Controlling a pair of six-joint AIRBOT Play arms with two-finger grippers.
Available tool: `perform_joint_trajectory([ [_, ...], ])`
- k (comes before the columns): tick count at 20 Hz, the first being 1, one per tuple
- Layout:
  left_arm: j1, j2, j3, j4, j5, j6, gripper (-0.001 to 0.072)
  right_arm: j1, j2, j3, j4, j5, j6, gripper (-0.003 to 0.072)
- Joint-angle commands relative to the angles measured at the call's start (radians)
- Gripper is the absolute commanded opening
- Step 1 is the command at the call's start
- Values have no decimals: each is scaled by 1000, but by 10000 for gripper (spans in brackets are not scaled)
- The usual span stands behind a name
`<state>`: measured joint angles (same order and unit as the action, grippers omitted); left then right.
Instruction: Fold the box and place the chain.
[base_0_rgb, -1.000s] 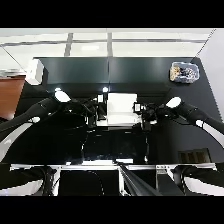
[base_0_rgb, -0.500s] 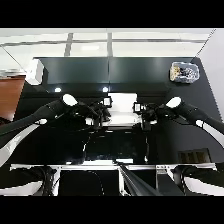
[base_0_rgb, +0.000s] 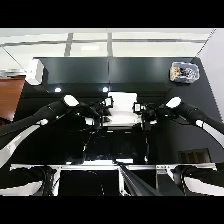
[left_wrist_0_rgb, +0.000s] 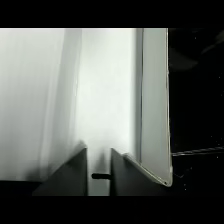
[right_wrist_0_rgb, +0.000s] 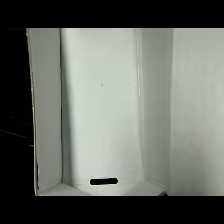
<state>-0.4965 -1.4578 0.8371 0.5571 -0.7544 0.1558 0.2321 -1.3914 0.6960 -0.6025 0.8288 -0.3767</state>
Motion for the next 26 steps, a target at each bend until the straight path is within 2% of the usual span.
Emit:
perform_joint_trajectory([
  [1,21,44,14,94,10,-105,72,0,0,0,0,0,0,64],
  [2,39,82,18,153,8,-204,27,0,0,0,0,0,0,64],
  [5,134,217,18,345,-61,-557,26,0,0,0,0,0,0,64],
  [7,231,288,18,438,-195,-747,26,0,0,0,0,0,0,63],
  [10,383,306,10,510,-342,-1149,26,0,0,0,0,0,0,64],
  [12,488,288,-34,491,-396,-1457,26,0,0,0,0,0,0,64],
  [15,624,226,-154,197,-491,-1406,27,0,0,0,0,0,0,64],
  [16,647,203,-194,109,-484,-1385,26,0,0,0,0,0,0,63],
  [18,650,151,-238,-3,-430,-1331,26,0,0,0,0,0,0,64],
  [20,603,87,-229,-16,-372,-1315,25,0,0,0,0,0,0,64],
  [23,479,-20,-154,-16,-349,-1306,25,0,0,0,0,0,0,64],
  [26,385,-77,-72,-16,-333,-1229,26,0,0,0,0,0,0,64],
])
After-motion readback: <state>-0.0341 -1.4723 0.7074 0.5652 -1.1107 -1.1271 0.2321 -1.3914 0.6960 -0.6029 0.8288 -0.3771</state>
